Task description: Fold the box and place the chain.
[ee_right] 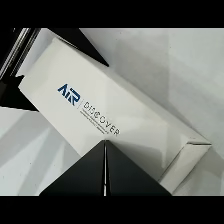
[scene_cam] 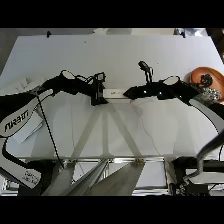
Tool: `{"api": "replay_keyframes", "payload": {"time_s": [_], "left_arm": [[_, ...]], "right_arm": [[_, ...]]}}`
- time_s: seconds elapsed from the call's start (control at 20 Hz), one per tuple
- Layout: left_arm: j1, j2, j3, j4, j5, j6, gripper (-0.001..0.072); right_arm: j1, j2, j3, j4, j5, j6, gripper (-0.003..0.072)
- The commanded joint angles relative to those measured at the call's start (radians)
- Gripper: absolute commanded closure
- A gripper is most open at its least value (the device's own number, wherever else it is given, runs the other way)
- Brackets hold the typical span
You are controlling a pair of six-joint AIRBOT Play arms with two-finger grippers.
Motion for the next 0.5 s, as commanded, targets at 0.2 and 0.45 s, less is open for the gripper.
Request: {"api": "replay_keyframes", "payload": {"time_s": [0.2, 0.45], "left_arm": [[0.0, 0.001, 0.0, -0.002, 0.0, -0.002, 0.0433], [0.0, 0.001, 0.0, -0.002, 0.0, -0.002, 0.0433]], "right_arm": [[0.097, 0.047, 0.075, 0.263, -0.049, -0.103, 0.0677], [0.188, -0.004, 0.125, 0.074, -0.165, 0.083, 0.0677]]}}
